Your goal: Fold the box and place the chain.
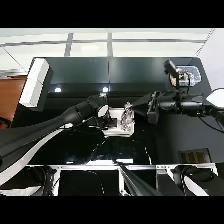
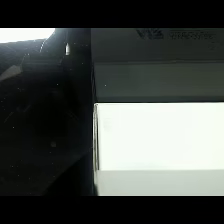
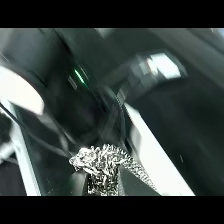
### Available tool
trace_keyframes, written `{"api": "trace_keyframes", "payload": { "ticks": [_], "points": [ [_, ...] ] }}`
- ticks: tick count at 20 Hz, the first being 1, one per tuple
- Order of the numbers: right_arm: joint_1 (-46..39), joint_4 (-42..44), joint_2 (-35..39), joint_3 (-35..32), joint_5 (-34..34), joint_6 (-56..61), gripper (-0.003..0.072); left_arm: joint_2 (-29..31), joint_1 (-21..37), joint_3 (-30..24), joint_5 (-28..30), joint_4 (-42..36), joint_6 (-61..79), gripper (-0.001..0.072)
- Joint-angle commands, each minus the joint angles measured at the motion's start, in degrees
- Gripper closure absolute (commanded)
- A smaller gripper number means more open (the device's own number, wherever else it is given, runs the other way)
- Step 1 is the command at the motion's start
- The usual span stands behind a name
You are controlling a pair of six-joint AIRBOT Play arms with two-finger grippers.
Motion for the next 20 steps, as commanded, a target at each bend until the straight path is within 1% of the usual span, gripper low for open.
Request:
{"api": "trace_keyframes", "payload": {
  "ticks": [1, 4, 6, 9, 13, 14, 15, 16, 17, 18, 20],
  "points": [
    [0.11, 2.29, 0.04, 2.05, 1.11, 1.81, 0.0673, 0.02, -0.02, 0.0, -0.02, 0.0, 0.0, 0.0678],
    [0.09, -4.26, 0.04, 2.03, 0.31, 6.08, 0.0673, 0.02, -0.02, 0.0, 0.02, 0.02, 0.0, 0.0678],
    [0.09, -6.84, -0.02, 1.77, -0.04, 8.52, 0.0672, 0.02, -0.02, 0.0, 0.02, 0.02, 0.0, 0.0678],
    [0.11, -7.13, -0.02, -0.37, -0.35, 10.05, 0.0672, 0.02, -0.02, 0.0, 0.02, 0.02, 0.0, 0.0678],
    [2.23, -9.68, -1.33, -5.64, -1.7, 10.75, 0.0665, 0.02, -0.02, 0.0, -0.07, 0.02, 0.0, 0.0678],
    [3.13, -9.84, -2.12, -6.45, -3.15, 11.28, 0.0642, 0.02, -0.02, 0.0, -0.09, -0.02, 0.0, 0.0678],
    [3.96, -10.43, -2.84, -6.67, -4.68, 11.85, 0.0469, 0.02, -0.02, 0.0, -0.09, -0.02, 0.0, 0.0678],
    [4.24, -10.75, -2.93, -6.64, -6.01, 11.89, 0.0368, 0.02, -0.02, 0.0, -0.09, 0.0, 0.0, 0.0678],
    [4.04, -11.61, -2.89, -6.38, -6.91, 11.89, 0.0371, 0.02, 0.0, 0.0, -0.07, 0.07, 0.0, 0.0678],
    [3.26, -13.16, -2.86, -5.79, -6.4, 11.91, 0.0371, 0.02, -0.02, 0.0, -0.04, 0.04, 0.0, 0.0678],
    [0.31, -16.98, -2.73, -4.39, -3.06, 11.91, 0.0371, 0.0, -0.02, -0.02, -0.02, -0.22, 0.0, 0.0678]
  ]
}}
